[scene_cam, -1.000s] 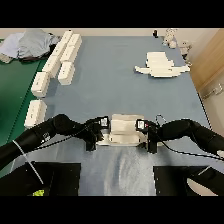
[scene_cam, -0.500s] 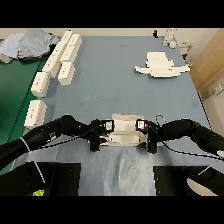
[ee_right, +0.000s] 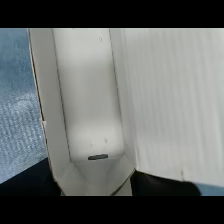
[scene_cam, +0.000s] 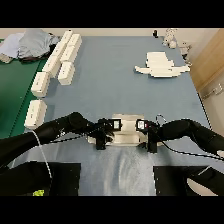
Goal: Fold the box.
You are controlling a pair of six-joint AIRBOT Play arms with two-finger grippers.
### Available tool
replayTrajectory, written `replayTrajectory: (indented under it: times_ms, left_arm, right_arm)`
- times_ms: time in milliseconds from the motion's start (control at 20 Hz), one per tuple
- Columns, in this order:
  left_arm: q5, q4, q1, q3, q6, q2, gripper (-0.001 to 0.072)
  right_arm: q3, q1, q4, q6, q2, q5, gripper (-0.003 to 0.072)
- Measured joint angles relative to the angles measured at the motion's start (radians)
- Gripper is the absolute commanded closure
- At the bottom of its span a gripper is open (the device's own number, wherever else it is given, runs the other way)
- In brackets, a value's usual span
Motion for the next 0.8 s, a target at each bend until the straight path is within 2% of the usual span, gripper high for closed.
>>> replayTrajectory:
  times_ms: [50,100,150,200,350,400,450,500,550,800]
  left_arm:
    - [0.0,-0.005,-0.003,0.003,0.001,-0.006,0.0486]
    - [0.0,-0.008,-0.006,0.004,0.003,-0.01,0.0313]
    - [0.0,-0.013,-0.008,0.005,0.003,-0.014,0.0095]
    - [0.001,-0.017,-0.009,0.006,0.003,-0.015,0.0059]
    - [0.0,-0.019,-0.011,0.008,-0.001,-0.019,0.006]
    - [0.0,-0.021,-0.011,0.008,-0.003,-0.019,0.0073]
    - [-0.001,-0.022,-0.011,0.008,-0.006,-0.02,0.0307]
    - [-0.001,-0.024,-0.011,0.008,-0.015,-0.02,0.0633]
    - [-0.005,-0.018,-0.011,0.008,-0.026,-0.02,0.0697]
    - [-0.061,0.063,-0.006,0.016,-0.158,0.023,0.0697]
  right_arm:
    - [0.0,0.0,0.0,0.0,0.0,0.0,0.0188]
    - [0.0,0.0,-0.001,0.0,0.0,0.0,0.0188]
    - [0.0,0.0,-0.001,-0.001,0.0,0.0,0.0188]
    - [0.0,0.0,0.0,-0.001,0.0,0.0,0.0188]
    - [0.0,0.0,0.0,-0.002,0.0,0.0,0.0187]
    - [0.0,0.0,0.0,-0.001,0.0,0.0,0.0188]
    - [0.0,0.0,0.0,-0.001,0.0,0.0,0.0188]
    - [0.0,0.0,0.0,0.0,0.0,0.0,0.0188]
    - [0.0,-0.001,0.001,0.0,0.0,0.0,0.0188]
    - [0.0,-0.001,0.004,0.002,0.0,-0.002,0.0187]
